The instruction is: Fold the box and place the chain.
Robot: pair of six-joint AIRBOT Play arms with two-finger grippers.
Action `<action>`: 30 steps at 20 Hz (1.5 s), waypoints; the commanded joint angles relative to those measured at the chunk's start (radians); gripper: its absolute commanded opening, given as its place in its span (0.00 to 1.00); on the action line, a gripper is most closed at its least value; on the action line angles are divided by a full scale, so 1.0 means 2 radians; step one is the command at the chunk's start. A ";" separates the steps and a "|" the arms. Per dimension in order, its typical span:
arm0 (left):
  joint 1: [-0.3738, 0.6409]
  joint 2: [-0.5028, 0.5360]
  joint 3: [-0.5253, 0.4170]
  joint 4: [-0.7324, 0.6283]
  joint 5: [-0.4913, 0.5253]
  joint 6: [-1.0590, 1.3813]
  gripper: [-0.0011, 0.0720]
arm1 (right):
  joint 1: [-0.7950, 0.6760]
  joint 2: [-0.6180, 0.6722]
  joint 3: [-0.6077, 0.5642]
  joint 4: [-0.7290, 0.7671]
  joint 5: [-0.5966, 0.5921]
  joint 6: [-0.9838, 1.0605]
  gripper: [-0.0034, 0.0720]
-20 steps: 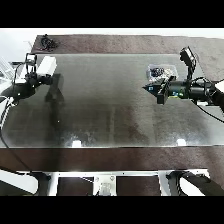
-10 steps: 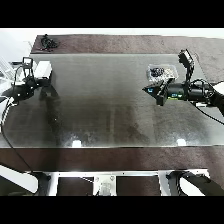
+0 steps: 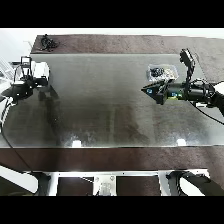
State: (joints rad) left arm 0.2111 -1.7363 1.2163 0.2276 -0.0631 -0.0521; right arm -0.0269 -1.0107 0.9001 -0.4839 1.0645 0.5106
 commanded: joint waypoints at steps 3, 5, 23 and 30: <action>0.001 0.087 -0.002 0.016 -0.002 0.004 1.00 | 0.000 0.035 0.001 0.048 -0.003 -0.022 0.35; 0.000 0.136 -0.002 0.016 -0.035 0.000 1.00 | 0.000 0.060 0.001 0.048 -0.005 -0.022 0.26; -0.179 0.639 -0.414 0.036 0.003 -0.022 0.03 | 0.000 0.412 -0.244 -0.185 -0.330 0.135 0.05; -0.179 0.771 -0.575 0.036 0.006 -0.024 0.03 | 0.000 0.595 -0.455 -0.183 -0.365 0.160 0.05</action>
State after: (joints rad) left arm -0.1429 -0.2874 0.1947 0.2981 -0.0650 -0.0986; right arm -0.0269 0.0448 0.1329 -0.8448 0.3679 0.7956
